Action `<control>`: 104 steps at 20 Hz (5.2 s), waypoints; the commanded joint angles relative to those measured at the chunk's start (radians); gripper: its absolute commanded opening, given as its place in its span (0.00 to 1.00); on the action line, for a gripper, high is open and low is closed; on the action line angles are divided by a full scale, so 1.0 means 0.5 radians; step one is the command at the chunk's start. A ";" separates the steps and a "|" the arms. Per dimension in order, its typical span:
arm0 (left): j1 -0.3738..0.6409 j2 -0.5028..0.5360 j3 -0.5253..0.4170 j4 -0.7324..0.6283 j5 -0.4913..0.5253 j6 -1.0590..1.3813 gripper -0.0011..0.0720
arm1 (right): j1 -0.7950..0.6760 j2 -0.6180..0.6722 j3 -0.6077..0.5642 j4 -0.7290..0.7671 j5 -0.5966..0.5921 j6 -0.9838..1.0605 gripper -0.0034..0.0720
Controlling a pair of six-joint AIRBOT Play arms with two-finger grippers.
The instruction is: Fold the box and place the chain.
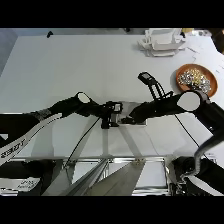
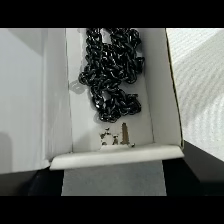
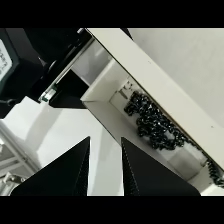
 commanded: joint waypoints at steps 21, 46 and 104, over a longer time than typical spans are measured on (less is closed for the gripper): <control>0.000 0.002 -0.001 0.000 0.001 0.001 0.07 | -0.797 -0.619 0.237 -0.973 0.051 0.429 0.50; 0.000 0.002 -0.001 0.000 0.001 0.001 0.07 | -0.792 -0.783 0.237 -0.945 0.214 0.526 0.06; 0.000 0.002 -0.001 0.000 0.001 0.001 0.07 | -0.848 -0.684 0.320 -0.966 0.168 0.541 0.61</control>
